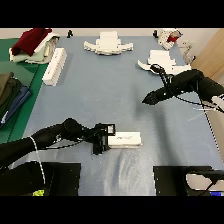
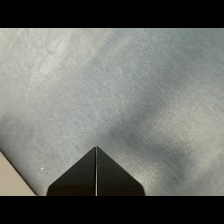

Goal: Fold the box.

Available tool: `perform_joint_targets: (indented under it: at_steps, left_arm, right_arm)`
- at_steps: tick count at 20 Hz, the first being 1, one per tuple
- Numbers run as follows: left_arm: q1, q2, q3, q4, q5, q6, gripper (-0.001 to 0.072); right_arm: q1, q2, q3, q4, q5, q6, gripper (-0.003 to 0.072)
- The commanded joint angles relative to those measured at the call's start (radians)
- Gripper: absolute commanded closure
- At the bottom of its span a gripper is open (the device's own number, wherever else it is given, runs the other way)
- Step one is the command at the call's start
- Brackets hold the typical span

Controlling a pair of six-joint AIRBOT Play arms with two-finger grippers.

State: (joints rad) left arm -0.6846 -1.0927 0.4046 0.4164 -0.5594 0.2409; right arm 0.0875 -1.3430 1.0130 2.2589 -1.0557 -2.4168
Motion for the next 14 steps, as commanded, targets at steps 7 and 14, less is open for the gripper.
perform_joint_targets:
  at_steps: [7,14]
  left_arm:
    - [0.127,0.149,0.0,0.131,0.018,-0.295,0.0232]
    - [0.789,0.354,0.001,0.562,0.013,-0.844,0.0231]
  right_arm:
    - [0.0,0.0,0.001,-0.004,0.001,0.0,0.0683]
    - [0.0,0.0,0.001,-0.004,0.001,0.0,0.0684]
